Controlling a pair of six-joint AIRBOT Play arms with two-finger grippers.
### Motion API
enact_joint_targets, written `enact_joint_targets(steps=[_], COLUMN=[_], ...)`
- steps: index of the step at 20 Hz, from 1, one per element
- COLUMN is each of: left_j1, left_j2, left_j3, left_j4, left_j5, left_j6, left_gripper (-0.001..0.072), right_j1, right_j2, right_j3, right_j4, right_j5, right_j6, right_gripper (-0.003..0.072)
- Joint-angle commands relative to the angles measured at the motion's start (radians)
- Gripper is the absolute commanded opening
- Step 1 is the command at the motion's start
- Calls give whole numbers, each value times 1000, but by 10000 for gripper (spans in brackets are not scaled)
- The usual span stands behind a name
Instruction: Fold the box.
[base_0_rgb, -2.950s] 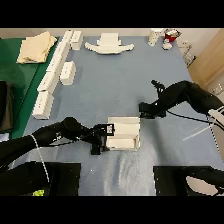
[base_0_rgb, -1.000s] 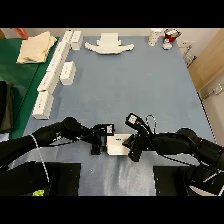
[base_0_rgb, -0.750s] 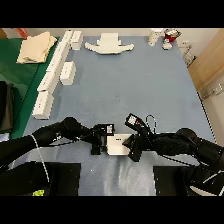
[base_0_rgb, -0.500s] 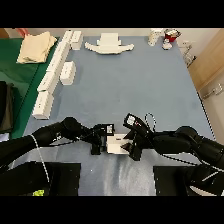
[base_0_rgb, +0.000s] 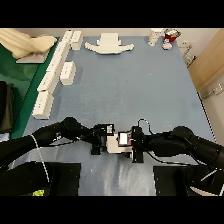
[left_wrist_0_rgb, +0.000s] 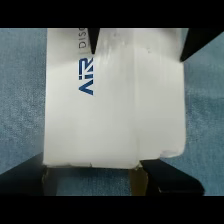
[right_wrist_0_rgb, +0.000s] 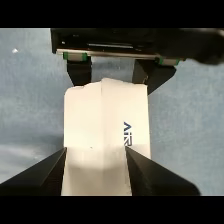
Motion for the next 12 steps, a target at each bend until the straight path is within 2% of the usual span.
enact_joint_targets(steps=[1, 6, 10, 12], left_j1=[0, 0, 0, 0], left_j2=[1, 1, 1, 1], left_j3=[1, 1, 1, 1], left_j4=[0, 0, 0, 0], left_j5=[0, 0, 0, 0], left_j6=[0, 0, 0, 0], left_gripper=[457, 456, 457, 456], right_j1=[25, 39, 39, 39], right_j2=[-35, -41, -39, -36], right_j3=[1, 1, 1, 2], right_j4=[-85, -149, -155, -155], right_j5=[83, 103, 103, 102], right_j6=[-56, -56, -56, -56], right_gripper=[575, 570, 499, 499])
